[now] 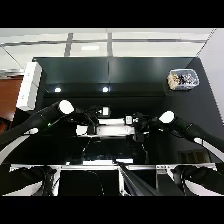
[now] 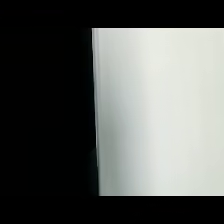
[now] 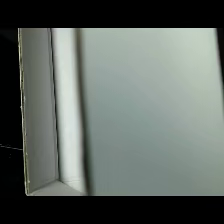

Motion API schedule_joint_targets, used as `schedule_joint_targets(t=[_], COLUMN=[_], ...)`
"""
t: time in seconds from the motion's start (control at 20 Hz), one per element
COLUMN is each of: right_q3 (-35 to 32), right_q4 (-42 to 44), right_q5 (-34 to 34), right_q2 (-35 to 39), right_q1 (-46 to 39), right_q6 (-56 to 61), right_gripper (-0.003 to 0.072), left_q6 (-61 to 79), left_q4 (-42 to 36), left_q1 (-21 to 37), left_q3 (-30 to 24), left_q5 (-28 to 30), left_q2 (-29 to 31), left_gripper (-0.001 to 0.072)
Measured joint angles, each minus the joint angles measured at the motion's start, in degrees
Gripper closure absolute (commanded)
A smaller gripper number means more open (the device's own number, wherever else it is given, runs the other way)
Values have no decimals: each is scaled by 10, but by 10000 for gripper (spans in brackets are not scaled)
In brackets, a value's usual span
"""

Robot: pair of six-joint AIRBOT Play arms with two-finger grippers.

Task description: Fold the box and place the chain.

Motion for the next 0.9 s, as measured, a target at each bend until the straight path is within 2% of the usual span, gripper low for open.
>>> schedule_joint_targets(t=[0.9], right_q3=[9], right_q4=[-39], right_q5=[-9], right_q2=[-10], right_q1=[20], right_q6=[34], right_gripper=[-27], left_q6=[0], left_q4=[0], left_q1=[0], left_q3=[0], left_q5=[-1], left_q2=[0], left_gripper=[682])
